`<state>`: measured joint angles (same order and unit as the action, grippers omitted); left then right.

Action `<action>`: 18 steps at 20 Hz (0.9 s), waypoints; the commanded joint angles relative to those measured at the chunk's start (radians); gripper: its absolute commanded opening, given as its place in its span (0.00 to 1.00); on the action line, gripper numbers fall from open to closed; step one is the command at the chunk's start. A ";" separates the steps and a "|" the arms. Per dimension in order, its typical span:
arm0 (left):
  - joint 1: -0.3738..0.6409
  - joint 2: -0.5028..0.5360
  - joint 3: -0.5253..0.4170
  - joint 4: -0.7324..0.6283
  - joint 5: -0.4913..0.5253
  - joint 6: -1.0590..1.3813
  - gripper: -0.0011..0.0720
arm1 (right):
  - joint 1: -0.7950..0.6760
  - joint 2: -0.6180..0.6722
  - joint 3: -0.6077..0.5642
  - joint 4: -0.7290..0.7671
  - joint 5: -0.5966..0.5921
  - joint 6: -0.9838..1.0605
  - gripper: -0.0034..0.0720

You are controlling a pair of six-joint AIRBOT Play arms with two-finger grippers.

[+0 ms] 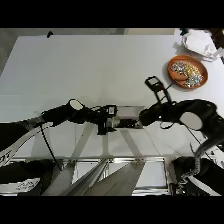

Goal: Fold the box and place the chain.

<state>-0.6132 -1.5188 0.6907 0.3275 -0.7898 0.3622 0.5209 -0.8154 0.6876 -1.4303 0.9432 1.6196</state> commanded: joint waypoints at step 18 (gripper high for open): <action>0.000 0.001 0.000 0.000 0.000 0.000 0.52 | -0.341 -0.648 0.311 -0.200 0.089 0.019 0.50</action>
<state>-0.6132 -1.5188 0.6907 0.3275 -0.7898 0.3618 0.1810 -1.3952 0.9703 -1.6245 1.0523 1.6238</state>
